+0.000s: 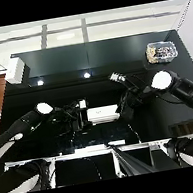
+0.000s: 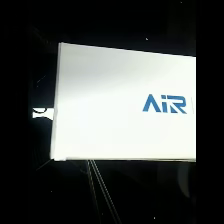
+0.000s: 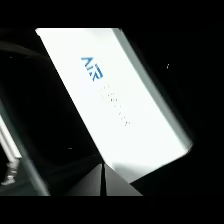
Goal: Fold the box and place the chain.
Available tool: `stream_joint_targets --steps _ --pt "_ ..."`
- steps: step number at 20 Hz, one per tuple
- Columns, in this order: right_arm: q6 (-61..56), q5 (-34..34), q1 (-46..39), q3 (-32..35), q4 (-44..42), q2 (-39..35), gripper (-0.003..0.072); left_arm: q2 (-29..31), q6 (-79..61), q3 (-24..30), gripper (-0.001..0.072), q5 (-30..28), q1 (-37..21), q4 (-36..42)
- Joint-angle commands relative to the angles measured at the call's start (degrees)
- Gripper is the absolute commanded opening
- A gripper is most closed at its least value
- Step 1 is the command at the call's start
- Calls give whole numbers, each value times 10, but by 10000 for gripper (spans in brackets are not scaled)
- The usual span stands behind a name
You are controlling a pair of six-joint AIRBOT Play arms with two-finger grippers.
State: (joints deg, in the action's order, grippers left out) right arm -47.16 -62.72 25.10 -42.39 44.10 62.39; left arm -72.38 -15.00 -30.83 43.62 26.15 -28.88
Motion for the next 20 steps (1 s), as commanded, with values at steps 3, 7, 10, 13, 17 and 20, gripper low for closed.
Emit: stream_joint_targets --steps 3,7,10,13,17,20 --pt "-32 44 -41 127 -357 -4 14 0 0 0 386 2 0 0" --pt "-85 141 -13 135 -366 -1 14 0 0 0 387 2 0 0" --pt "-132 174 -4 135 -331 12 13 0 0 0 387 2 0 0" --pt "-185 185 0 136 -261 35 14 0 0 0 387 2 0 0" --pt "-188 191 0 136 -249 43 14 0 0 0 387 2 0 0" --pt "-188 190 0 136 -244 43 14 0 0 0 388 1 0 0"
